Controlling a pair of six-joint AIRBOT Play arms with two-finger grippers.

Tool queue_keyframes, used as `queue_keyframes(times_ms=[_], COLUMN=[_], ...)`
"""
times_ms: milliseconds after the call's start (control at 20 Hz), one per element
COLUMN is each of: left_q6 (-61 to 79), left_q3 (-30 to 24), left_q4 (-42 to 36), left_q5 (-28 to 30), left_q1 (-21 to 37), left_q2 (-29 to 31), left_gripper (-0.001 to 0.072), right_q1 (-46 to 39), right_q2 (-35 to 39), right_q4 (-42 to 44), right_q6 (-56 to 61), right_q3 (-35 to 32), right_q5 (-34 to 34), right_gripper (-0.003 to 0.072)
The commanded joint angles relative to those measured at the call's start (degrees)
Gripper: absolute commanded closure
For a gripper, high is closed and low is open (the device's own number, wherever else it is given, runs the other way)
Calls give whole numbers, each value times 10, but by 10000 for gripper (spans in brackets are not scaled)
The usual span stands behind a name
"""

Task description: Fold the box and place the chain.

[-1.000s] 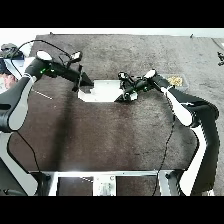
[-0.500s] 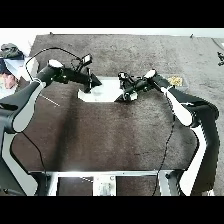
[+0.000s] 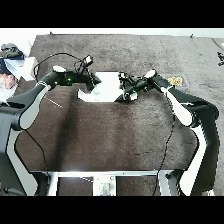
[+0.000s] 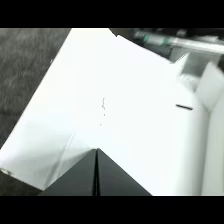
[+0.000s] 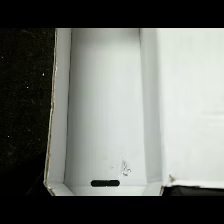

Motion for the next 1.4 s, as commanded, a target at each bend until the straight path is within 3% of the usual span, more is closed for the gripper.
queue_keyframes(times_ms=[0,200,400,550,650,800,1050,1100,1150,1200,1250,1300,1350], left_q6=[1,-2,0,0,-11,-30,-40,-40,-41,-40,-39,-33,-30], left_q3=[0,0,0,30,73,141,165,164,156,144,128,110,91], left_q4=[0,47,39,37,36,47,180,204,238,271,305,322,321], left_q5=[2,-14,-14,-31,-68,-176,-275,-299,-294,-275,-246,-219,-188], left_q1=[-1,-1,-1,4,14,45,71,69,60,49,38,30,24], left_q2=[-17,-20,-20,-20,-19,-16,28,28,28,28,28,28,28], left_gripper=[698,698,698,699,698,699,698,636,274,203,200,88,37], right_q1=[0,0,0,0,0,0,0,0,0,0,0,0,0], right_q2=[0,0,0,0,0,0,0,0,0,0,0,0,0], right_q4=[0,0,0,0,0,0,0,0,0,0,0,0,0], right_q6=[0,-1,-1,-1,0,-1,0,0,0,0,-1,-1,-1], right_q3=[0,0,0,0,0,0,0,0,0,0,0,0,0], right_q5=[0,0,0,0,0,0,0,0,0,0,0,0,0], right_gripper=[146,145,146,145,145,146,146,146,146,146,145,146,146])
